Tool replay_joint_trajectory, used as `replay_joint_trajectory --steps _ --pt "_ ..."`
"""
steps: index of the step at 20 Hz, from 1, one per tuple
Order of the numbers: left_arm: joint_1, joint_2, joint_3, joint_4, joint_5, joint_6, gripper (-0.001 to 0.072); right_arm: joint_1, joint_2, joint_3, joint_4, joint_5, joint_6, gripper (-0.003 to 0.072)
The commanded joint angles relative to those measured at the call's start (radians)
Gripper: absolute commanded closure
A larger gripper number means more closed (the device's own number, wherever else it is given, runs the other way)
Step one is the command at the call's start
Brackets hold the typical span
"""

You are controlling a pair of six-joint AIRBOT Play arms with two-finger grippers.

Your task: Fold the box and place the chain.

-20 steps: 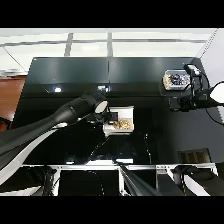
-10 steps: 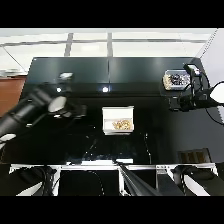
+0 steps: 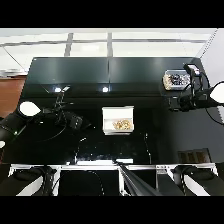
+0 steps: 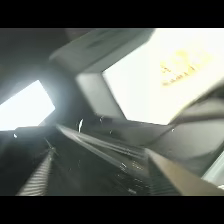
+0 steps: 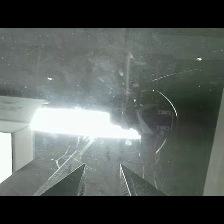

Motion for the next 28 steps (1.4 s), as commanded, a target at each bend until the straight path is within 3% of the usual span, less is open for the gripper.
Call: replay_joint_trajectory --steps 1,3,8,11,18,20,28 --pt "-0.022 -0.014 -0.023 -0.127 0.021 0.684 -0.0006 0.000 0.000 0.000 0.005 -0.004 0.000 0.0446" --pt "-0.062 -0.031 -0.023 -0.127 0.044 0.878 -0.0007 0.000 0.000 0.000 0.008 -0.004 0.001 0.0446" --pt "-0.135 -0.158 -0.002 -0.195 0.088 1.027 -0.0005 0.000 0.000 0.000 0.031 -0.010 0.009 0.0446" --pt "-0.137 -0.224 0.014 -0.276 0.089 1.036 -0.0006 0.000 0.000 0.000 0.049 -0.022 0.009 0.0445" --pt "-0.209 -0.282 0.020 -0.266 0.097 1.028 -0.0005 0.000 0.000 0.000 0.053 -0.026 0.008 0.0445" --pt "-0.223 -0.286 0.027 -0.293 0.143 1.026 -0.0006 0.000 0.000 0.000 0.053 -0.027 0.008 0.0446" --pt "-0.201 -0.303 0.047 -0.238 0.159 0.975 -0.0005 0.000 -0.001 0.000 0.061 -0.045 0.008 0.0446"
